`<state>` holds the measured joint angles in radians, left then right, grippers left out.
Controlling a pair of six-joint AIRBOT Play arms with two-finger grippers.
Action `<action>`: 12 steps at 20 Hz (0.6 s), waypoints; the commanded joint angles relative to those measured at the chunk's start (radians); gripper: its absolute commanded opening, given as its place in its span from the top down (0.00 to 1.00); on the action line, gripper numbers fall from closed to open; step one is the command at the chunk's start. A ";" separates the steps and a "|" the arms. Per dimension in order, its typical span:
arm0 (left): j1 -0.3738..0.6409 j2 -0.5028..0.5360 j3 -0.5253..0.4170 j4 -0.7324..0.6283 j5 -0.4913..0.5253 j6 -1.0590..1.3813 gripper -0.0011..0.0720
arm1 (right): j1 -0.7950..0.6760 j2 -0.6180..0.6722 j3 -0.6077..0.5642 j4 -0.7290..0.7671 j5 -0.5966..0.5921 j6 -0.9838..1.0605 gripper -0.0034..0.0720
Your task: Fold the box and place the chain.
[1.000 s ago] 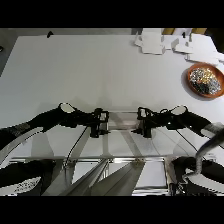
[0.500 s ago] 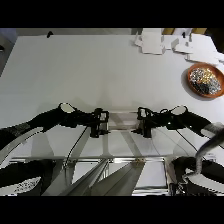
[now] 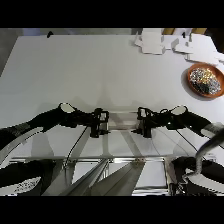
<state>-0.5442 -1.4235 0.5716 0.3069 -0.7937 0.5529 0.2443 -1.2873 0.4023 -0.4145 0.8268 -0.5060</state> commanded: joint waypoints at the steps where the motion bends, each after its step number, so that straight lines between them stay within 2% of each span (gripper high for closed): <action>1: 0.000 0.000 0.000 0.000 0.000 0.000 0.70 | 0.000 0.000 0.001 0.000 0.002 0.000 0.55; 3: 0.000 0.000 0.000 0.000 0.000 0.000 0.70 | 0.000 0.000 0.001 0.000 0.003 0.000 0.55; 4: 0.000 -0.001 0.000 0.000 0.000 0.000 0.70 | 0.000 0.000 0.001 0.000 0.004 0.000 0.47; 6: 0.000 0.000 0.000 0.000 0.000 0.000 0.70 | 0.000 0.007 0.001 -0.013 -0.002 0.009 0.02; 12: 0.000 0.000 0.000 0.000 -0.001 0.000 0.70 | 0.000 0.113 0.001 -0.222 0.000 0.199 0.04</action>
